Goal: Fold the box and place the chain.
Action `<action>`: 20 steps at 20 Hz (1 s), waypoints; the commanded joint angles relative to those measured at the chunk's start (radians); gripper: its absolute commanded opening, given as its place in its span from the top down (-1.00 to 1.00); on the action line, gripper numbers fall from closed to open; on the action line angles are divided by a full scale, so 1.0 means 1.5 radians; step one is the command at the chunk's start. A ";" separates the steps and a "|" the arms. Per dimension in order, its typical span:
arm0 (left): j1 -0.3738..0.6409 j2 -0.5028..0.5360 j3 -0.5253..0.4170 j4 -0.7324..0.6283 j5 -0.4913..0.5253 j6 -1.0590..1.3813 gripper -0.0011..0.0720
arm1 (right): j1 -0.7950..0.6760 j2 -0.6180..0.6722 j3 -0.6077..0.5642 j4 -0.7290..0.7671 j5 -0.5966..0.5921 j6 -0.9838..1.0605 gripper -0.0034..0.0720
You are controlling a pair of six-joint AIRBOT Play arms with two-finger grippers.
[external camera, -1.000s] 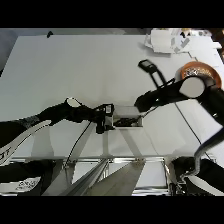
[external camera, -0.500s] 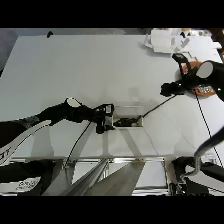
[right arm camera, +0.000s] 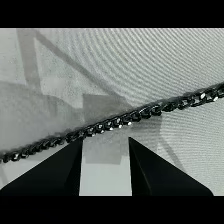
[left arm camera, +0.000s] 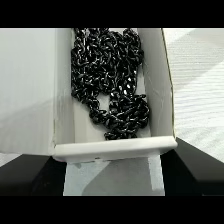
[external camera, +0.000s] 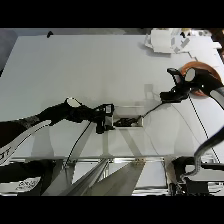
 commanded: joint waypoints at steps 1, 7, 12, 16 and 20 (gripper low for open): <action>0.000 0.001 0.000 0.000 0.000 0.000 0.77 | -0.001 -0.007 -0.005 -0.004 -0.010 0.013 0.18; 0.000 0.001 0.000 0.000 0.000 0.001 0.77 | 0.016 -0.012 -0.010 -0.001 -0.014 0.015 0.34; 0.000 0.001 0.001 0.000 0.000 0.000 0.77 | 0.037 0.005 -0.010 -0.008 0.010 0.005 0.86; 0.000 0.001 0.000 0.000 0.000 0.000 0.77 | 0.037 0.098 -0.010 -0.006 0.040 0.003 0.86; 0.000 0.001 0.000 0.000 0.000 0.000 0.77 | 0.037 0.225 -0.010 0.076 0.117 -0.024 0.86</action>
